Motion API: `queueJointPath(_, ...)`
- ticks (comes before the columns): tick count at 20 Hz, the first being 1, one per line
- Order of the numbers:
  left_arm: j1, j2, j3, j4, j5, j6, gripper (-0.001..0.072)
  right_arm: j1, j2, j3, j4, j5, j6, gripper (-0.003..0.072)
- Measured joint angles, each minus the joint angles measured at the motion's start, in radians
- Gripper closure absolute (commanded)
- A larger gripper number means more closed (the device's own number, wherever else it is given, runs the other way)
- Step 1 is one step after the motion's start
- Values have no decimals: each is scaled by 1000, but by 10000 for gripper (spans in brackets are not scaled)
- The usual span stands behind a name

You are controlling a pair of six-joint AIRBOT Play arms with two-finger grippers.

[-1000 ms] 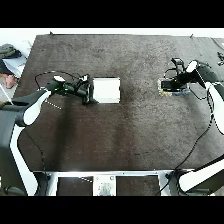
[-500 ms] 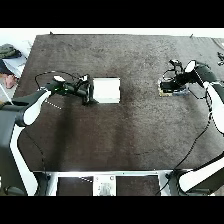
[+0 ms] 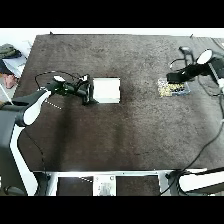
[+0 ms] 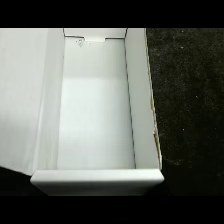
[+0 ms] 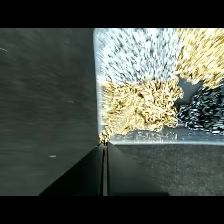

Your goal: Fold the box and place the chain.

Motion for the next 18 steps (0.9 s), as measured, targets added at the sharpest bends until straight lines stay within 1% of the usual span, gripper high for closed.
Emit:
queueJointPath(4,0,0,0,0,0,0,304,4,188,0,131,-18,-48,699)
queueJointPath(6,0,0,0,0,0,0,303,26,280,0,203,-61,-77,699)
queueJointPath(9,0,0,0,0,0,0,304,95,386,1,269,-145,-101,700)
queueJointPath(11,0,0,0,0,0,0,303,161,425,1,291,-193,-108,700)
queueJointPath(14,0,0,0,0,0,0,303,292,448,2,309,-266,-116,700)
queueJointPath(18,0,0,0,0,0,0,303,458,423,2,318,-372,-123,700)
